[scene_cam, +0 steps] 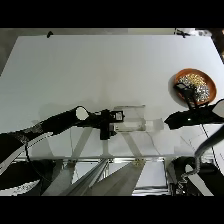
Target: Fold the box and place the chain.
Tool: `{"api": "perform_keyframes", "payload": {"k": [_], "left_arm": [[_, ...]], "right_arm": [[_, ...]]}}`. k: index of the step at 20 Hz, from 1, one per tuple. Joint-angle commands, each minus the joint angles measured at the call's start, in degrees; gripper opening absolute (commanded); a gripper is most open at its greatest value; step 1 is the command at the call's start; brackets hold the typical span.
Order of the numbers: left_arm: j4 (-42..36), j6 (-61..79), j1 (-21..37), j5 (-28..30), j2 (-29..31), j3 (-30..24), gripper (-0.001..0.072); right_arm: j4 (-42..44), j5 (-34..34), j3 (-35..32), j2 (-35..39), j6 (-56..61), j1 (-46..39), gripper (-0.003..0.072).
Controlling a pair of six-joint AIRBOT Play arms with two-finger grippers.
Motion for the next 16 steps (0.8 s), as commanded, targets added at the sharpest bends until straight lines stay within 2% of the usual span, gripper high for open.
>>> {"api": "perform_keyframes", "payload": {"k": [1, 7, 11, 16], "left_arm": [[0.02, 0.00, 0.04, 0.02, 0.00, 0.00, 0.0491], [0.02, 0.00, 0.04, 0.00, 0.00, 0.00, 0.0491], [0.02, 0.02, 0.04, 0.02, 0.00, 0.00, 0.0491], [0.02, 0.02, 0.04, 0.02, 0.00, 0.00, 0.0491]], "right_arm": [[-4.83, -2.21, -0.94, -1.11, 9.25, -7.76, 0.0012], [-2.21, -6.47, -3.54, -9.84, 9.70, -6.99, 0.0013], [6.27, -6.78, -3.54, -17.90, 4.04, -3.72, 0.0013], [9.20, -7.74, -3.54, -24.48, 1.81, 0.50, 0.0013]]}}
